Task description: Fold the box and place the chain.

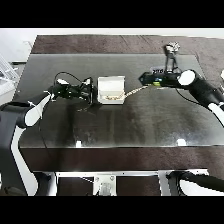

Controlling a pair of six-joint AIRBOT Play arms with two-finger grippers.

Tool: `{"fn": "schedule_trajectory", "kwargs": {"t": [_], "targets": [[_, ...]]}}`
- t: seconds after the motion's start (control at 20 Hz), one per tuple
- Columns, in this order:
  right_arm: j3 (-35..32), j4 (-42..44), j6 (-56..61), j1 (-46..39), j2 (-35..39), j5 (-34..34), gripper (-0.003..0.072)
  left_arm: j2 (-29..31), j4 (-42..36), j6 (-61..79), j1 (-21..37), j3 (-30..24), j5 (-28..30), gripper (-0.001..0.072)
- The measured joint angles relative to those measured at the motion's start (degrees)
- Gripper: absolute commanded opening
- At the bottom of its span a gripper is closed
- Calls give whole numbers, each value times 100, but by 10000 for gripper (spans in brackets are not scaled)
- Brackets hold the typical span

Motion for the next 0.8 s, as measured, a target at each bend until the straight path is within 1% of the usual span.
{"fn": "schedule_trajectory", "kwargs": {"t": [0.2, 0.4, 0.55, 0.8], "targets": [[-555, 31, 166, -459, -101, -824, 568, 0, 0, 2, 0, 0, 0, 542], [-717, 238, 225, -581, -640, -1482, 568, 0, 0, 2, 0, 0, 0, 542], [-632, 420, 240, -601, -1110, -1790, 567, 0, 0, 2, 0, 0, 0, 542], [-92, 579, 245, -562, -1698, -1971, 567, 0, 0, 2, 0, 0, 0, 543]]}}
